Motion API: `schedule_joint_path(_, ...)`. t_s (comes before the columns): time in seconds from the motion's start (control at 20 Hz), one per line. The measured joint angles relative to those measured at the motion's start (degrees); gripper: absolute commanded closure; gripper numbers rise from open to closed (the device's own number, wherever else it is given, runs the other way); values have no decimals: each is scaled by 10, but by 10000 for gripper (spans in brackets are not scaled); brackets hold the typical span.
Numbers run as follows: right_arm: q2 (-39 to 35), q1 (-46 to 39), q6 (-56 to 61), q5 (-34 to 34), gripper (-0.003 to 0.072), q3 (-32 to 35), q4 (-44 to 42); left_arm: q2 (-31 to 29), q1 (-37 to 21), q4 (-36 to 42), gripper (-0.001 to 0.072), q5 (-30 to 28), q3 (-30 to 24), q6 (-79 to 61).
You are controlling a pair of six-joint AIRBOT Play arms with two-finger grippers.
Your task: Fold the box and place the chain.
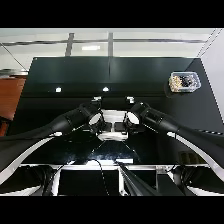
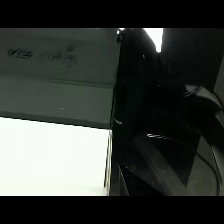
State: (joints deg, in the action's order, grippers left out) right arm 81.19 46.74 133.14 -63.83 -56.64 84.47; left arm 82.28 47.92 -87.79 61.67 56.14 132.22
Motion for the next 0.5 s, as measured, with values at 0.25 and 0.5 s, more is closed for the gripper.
schedule_joint_path(0.25,10,0,4,1,456,-2,-2,0,0,0,679,0,0,0)
schedule_joint_path(0.5,14,0,6,3,456,-2,-2,0,0,0,679,0,0,0)
